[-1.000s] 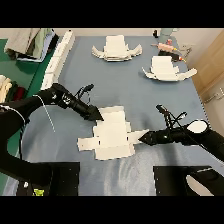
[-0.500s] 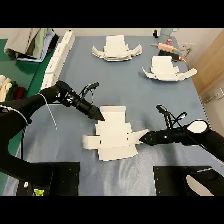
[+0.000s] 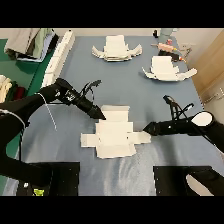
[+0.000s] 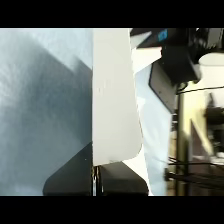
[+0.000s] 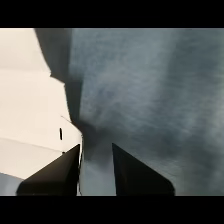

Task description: Fold the box.

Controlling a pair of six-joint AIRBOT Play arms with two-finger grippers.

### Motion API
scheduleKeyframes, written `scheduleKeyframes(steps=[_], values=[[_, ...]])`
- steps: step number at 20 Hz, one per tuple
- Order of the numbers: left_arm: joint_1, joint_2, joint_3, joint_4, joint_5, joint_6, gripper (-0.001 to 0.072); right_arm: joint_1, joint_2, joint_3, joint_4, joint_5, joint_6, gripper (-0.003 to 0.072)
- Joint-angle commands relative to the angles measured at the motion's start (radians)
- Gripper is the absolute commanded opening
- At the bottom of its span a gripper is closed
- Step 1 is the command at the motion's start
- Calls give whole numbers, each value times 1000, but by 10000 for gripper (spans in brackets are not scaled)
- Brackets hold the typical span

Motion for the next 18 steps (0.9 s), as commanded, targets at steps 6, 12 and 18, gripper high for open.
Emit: scheduleKeyframes(steps=[6, 12, 18], values=[[-149, 266, -77, -3, 316, 285, 9, -14, 1, 311, -13, 64, 159, 179], [-188, 402, -311, -213, 577, 631, 9, 97, 0, 227, -24, 89, 122, 1], [-235, 401, -375, -311, 636, 756, 9, 148, -18, 18, -127, -114, 219, 1]])
